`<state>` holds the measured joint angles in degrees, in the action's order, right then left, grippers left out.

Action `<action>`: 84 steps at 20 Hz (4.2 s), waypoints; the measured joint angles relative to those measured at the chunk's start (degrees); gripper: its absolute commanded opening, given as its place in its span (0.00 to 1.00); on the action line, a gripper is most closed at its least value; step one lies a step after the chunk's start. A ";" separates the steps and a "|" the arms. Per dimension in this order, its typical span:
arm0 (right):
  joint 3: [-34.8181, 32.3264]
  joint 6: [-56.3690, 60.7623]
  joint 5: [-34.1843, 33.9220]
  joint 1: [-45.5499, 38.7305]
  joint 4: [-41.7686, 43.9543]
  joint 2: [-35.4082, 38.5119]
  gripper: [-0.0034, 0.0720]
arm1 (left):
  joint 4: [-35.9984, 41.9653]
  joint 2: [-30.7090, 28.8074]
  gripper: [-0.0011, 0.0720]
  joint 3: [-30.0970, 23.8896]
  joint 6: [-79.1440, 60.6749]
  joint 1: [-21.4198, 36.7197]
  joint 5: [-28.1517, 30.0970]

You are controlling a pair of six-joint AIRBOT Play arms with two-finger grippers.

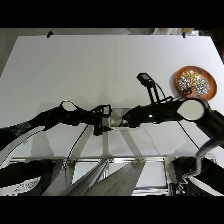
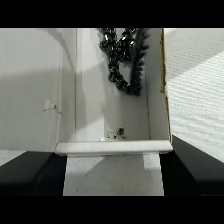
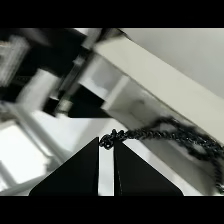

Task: Fold the box and place the chain.

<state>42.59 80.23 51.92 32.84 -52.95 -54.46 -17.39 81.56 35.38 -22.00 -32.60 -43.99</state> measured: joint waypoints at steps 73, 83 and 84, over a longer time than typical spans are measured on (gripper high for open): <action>5.44 7.52 5.97 2.93 -9.05 4.94 0.06 | 0.00 0.00 0.44 0.00 -0.02 0.00 0.00; 7.04 8.26 4.35 5.31 -8.31 -1.60 0.30 | 0.00 0.00 0.44 0.00 -0.02 0.00 0.00; 7.96 8.20 5.33 3.93 -8.35 -1.36 0.30 | 0.00 0.00 0.44 0.00 -0.02 0.00 0.00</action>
<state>50.54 88.42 57.25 36.77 -61.30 -55.81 -17.39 81.56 35.38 -22.02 -32.60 -43.99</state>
